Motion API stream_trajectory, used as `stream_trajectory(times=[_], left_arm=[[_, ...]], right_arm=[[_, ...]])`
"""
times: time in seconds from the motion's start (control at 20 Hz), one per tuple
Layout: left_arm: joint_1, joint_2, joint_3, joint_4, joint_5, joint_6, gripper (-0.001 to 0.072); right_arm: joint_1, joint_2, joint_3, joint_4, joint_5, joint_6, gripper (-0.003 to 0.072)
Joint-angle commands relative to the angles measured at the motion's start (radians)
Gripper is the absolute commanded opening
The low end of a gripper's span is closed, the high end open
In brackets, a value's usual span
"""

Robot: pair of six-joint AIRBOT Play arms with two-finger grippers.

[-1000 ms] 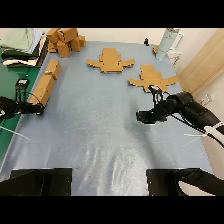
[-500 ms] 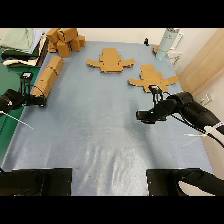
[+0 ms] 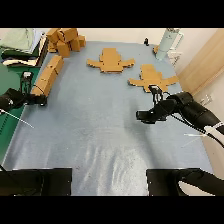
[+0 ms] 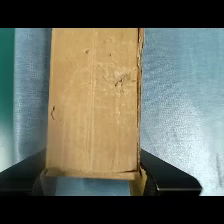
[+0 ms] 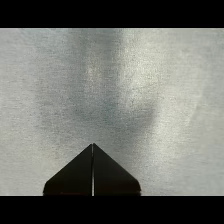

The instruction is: Fold the box.

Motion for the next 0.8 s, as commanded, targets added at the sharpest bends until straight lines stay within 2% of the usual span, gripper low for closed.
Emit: stream_trajectory(times=[0.0,0.05,0.15,0.3,0.4,0.55,0.75], left_arm=[[0.001,-0.024,0.001,0.0,-0.058,-0.001,0.0482],[0.001,-0.028,0.001,0.0,-0.076,-0.001,0.0484],[0.002,-0.024,0.001,0.001,-0.087,-0.005,0.0711],[0.003,0.003,0.001,0.002,-0.101,-0.008,0.0712],[0.013,0.042,0.001,0.002,-0.151,-0.008,0.0712],[0.056,0.126,0.003,0.032,-0.306,-0.056,0.0712],[0.127,0.261,0.032,0.198,-0.491,-0.183,0.0712]], right_arm=[[0.0,-0.001,0.001,0.001,0.0,0.0,0.0003],[0.0,-0.001,0.001,0.006,0.0,0.0,0.0003],[0.0,-0.001,0.001,0.011,0.0,0.0,0.0003],[0.0,-0.001,0.001,0.011,0.0,0.0,0.0003],[0.0,-0.001,0.001,0.011,0.0,0.0,0.0003],[0.0,-0.001,0.001,0.01,0.0,0.0,0.0003],[0.0,-0.001,0.001,0.007,0.0,-0.003,0.0003]])
